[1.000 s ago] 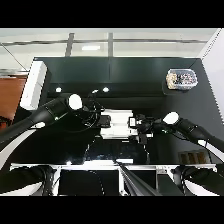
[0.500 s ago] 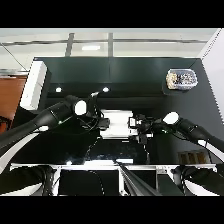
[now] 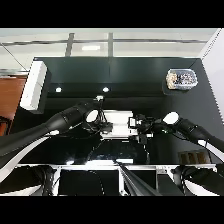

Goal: Fold the box and place the chain.

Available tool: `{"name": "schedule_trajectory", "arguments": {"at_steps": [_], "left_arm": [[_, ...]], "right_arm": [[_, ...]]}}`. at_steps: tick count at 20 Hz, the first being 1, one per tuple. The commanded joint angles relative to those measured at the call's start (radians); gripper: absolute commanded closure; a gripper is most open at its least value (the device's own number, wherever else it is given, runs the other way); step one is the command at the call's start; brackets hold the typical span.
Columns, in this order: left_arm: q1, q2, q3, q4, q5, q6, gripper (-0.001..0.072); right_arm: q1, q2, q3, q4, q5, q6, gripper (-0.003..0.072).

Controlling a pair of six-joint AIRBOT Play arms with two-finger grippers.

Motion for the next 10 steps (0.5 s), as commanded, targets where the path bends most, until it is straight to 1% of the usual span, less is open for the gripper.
{"name": "schedule_trajectory", "arguments": {"at_steps": [1, 4, 5, 6, 7, 9, 10], "left_arm": [[-0.021, -0.013, 0.018, 0.018, 0.008, -0.092, 0.0209], [-0.021, -0.013, 0.020, 0.012, 0.019, -0.111, 0.0209], [-0.021, -0.013, 0.020, 0.012, 0.026, -0.123, 0.0225], [-0.021, -0.013, 0.020, 0.012, 0.027, -0.137, 0.0350], [-0.021, -0.013, 0.020, 0.011, 0.032, -0.137, 0.0500], [-0.021, -0.013, 0.020, 0.007, 0.024, -0.137, 0.0655], [-0.019, -0.013, 0.020, 0.008, 0.015, -0.137, 0.0674]], "right_arm": [[0.001, -0.001, 0.000, 0.000, 0.000, 0.000, 0.0237], [0.001, -0.001, 0.000, 0.000, 0.000, 0.000, 0.0237], [0.001, -0.001, 0.000, 0.000, 0.000, 0.000, 0.0237], [0.001, 0.000, 0.000, 0.000, 0.000, 0.000, 0.0237], [0.001, -0.001, 0.000, 0.000, 0.000, 0.000, 0.0237], [0.001, -0.001, 0.000, 0.000, 0.000, 0.000, 0.0236], [0.001, -0.001, 0.000, 0.000, 0.000, 0.000, 0.0235]]}}
